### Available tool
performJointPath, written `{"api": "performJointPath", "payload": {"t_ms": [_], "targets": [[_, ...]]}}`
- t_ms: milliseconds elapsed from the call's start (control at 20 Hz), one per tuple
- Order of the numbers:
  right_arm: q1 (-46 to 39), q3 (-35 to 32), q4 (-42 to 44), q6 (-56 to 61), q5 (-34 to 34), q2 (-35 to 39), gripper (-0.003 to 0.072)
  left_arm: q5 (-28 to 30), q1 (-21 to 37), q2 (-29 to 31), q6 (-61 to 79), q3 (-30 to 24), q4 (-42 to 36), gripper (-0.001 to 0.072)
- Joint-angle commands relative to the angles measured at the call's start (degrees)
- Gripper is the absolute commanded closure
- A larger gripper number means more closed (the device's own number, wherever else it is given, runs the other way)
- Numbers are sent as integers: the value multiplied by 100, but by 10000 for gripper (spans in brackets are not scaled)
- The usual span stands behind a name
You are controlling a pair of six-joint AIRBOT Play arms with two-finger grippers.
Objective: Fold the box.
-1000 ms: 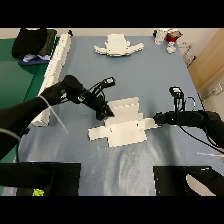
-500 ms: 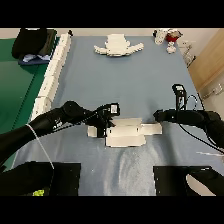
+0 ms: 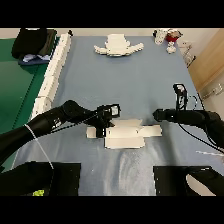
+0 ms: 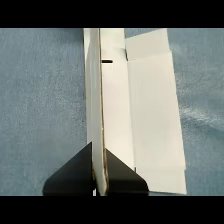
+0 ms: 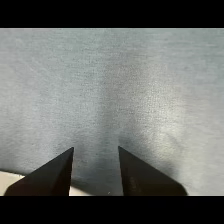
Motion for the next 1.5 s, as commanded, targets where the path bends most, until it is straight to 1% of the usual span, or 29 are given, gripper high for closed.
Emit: {"api": "performJointPath", "payload": {"t_ms": [0, 150, 300, 400, 650, 850, 1050, 1300, 1450], "targets": [[-4, 7, 96, 4, -2, 2, 239, -299, 212, 4, -170, 181, -125, 698], [-4, 7, 96, 4, -2, 2, 239, -439, 293, -44, -160, 203, -251, 698], [-4, 7, 101, 4, -11, 2, 239, -671, 293, -334, -160, 203, -295, 698], [-4, 7, 131, 4, -11, 2, 239, -671, 293, -466, -160, 203, -286, 698], [-4, 7, 140, 4, -13, 2, 239, -678, 293, -490, -160, 208, -278, 697], [-4, 7, 140, 4, -13, 2, 239, -874, 295, -507, -162, 396, -260, 698], [-4, 7, 177, 4, -13, 2, 239, -920, 304, -538, -162, 509, -229, 697], [-4, 4, 184, 4, -11, 2, 239, -1084, 573, -570, -302, 573, -238, 697], [-4, 7, 188, 4, -11, 2, 239, -1228, 588, -713, -328, 573, -238, 697]]}}
